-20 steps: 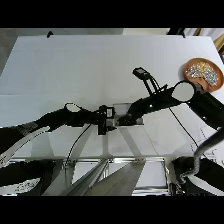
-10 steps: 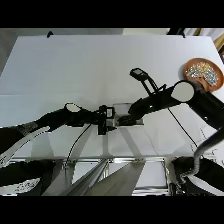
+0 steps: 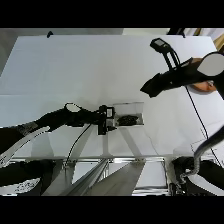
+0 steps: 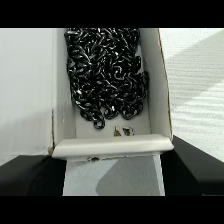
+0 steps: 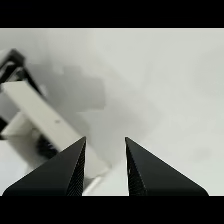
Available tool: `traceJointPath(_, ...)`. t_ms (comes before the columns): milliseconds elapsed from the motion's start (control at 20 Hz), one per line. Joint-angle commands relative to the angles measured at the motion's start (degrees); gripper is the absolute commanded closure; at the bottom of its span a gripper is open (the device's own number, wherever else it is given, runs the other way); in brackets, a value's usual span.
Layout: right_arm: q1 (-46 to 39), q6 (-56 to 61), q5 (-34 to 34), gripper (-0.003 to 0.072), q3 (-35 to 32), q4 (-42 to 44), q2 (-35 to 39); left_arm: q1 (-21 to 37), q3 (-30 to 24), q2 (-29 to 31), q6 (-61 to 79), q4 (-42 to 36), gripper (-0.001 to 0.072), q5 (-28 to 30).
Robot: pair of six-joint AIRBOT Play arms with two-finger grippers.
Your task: Fold the box and place the chain.
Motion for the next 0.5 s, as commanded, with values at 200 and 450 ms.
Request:
traceJointPath(200, -1.60, -8.50, -4.79, 0.0415, 2.16, -4.39, -13.44, 0.02, 0.07, 0.04, 0.00, 0.00, 0.0456, 0.02)
traceJointPath(450, 2.64, -13.49, -5.01, 0.0415, 1.92, -4.13, -16.04, 0.02, 0.07, 0.04, 0.00, 0.00, 0.0456, 0.00)
